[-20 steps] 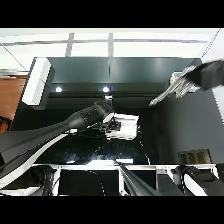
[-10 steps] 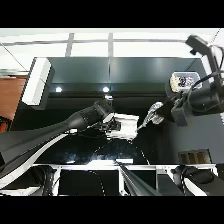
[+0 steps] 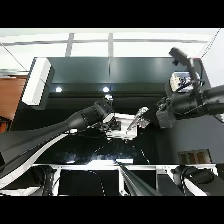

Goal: Fold the box and place the chain.

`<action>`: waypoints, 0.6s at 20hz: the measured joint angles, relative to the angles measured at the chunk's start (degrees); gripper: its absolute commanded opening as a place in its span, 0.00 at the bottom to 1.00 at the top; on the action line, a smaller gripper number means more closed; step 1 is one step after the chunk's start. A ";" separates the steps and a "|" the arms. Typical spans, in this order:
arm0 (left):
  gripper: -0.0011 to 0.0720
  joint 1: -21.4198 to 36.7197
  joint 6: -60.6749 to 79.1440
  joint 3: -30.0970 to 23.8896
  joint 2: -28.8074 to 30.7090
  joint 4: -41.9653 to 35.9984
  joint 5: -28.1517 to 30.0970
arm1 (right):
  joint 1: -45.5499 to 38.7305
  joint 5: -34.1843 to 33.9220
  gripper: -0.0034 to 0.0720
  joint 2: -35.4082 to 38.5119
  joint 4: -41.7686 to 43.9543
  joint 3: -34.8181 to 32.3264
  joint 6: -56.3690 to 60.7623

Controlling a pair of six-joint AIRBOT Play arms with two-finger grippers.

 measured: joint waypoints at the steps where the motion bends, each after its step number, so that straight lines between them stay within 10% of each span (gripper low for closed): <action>1: 0.05 0.00 0.00 0.00 0.00 0.00 0.02 | 0.07 -0.61 0.05 0.00 0.33 -1.44 -0.07; 12: 0.05 0.00 0.00 0.00 0.00 0.00 0.04 | 0.28 -12.17 0.05 -2.23 4.90 -15.45 -0.66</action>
